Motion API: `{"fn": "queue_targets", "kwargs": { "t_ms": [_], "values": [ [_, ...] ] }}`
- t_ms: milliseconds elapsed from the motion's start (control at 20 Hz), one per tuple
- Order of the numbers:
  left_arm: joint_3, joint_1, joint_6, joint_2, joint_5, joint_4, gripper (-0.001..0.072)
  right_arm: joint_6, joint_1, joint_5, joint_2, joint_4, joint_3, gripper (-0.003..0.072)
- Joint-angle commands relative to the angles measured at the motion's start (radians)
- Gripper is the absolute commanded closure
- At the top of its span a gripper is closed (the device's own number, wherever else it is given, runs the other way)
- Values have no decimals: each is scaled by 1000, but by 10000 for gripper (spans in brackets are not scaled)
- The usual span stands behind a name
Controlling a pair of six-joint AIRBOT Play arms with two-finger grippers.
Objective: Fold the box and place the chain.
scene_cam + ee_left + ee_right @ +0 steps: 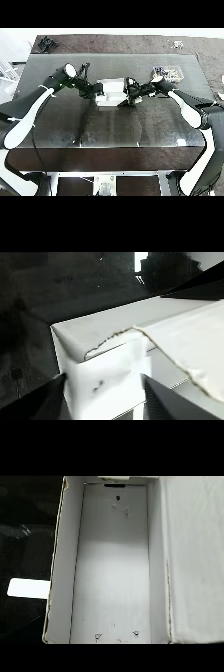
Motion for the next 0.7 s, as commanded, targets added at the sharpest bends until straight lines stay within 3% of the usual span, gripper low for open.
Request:
{"fn": "queue_targets", "kwargs": {
  "t_ms": [0, 550, 600, 650],
  "values": [
    [5, 0, -1, -8, -18, 9, 107, 0, 1, 0, 0, 0, 0, 107],
    [34, 0, -7, -11, -35, 3, 109, 0, 1, 0, 0, 0, 0, 107],
    [37, 0, -7, -11, -35, 3, 124, 0, 1, 0, 0, 0, 0, 107],
    [37, 0, -7, -11, -35, 1, 231, 0, 1, 0, 0, 0, 0, 107]
  ]
}}
